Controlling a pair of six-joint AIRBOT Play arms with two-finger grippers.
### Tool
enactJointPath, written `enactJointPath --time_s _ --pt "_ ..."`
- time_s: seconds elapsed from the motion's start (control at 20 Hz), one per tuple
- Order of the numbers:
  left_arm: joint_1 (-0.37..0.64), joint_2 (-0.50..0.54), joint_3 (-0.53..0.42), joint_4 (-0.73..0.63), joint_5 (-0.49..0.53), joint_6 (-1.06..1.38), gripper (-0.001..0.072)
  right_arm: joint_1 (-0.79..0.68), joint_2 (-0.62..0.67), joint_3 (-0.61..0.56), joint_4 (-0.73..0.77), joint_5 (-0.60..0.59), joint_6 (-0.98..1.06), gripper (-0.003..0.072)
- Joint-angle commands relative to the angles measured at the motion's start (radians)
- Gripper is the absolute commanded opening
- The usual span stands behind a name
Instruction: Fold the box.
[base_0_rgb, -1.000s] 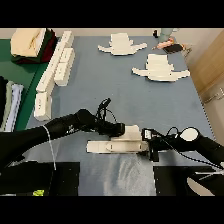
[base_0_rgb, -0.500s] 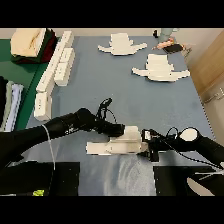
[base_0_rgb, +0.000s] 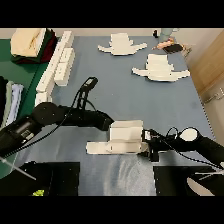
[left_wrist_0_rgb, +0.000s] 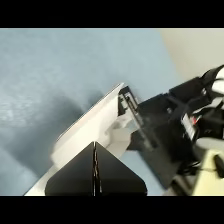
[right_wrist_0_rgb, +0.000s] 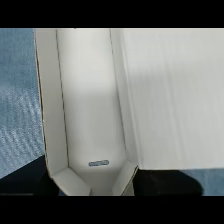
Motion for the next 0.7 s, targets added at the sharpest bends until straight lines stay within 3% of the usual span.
enactJointPath --time_s 0.0,0.1,0.15,0.2,0.4,0.65 --pt "0.024 0.132 -0.001 0.276 -0.159 0.119 0.0017 0.000 0.001 0.001 0.001 0.000 0.001 0.0511" --pt "0.065 0.165 -0.033 0.241 -0.220 0.331 0.0021 0.000 0.001 0.001 0.001 0.000 0.001 0.0512" --pt "0.087 0.175 -0.065 0.206 -0.226 0.412 0.0264 0.000 0.001 0.001 0.001 0.000 0.000 0.0512" --pt "0.112 0.180 -0.103 0.161 -0.220 0.483 0.0701 0.000 0.001 0.001 0.001 0.000 0.001 0.0512" --pt "0.147 0.179 -0.294 0.048 -0.133 0.790 0.0687 0.000 0.001 0.001 0.001 0.000 0.001 0.0512" --pt "0.054 0.171 -0.439 -0.104 -0.010 1.196 0.0687 0.000 0.001 0.001 0.001 0.000 0.001 0.0511"
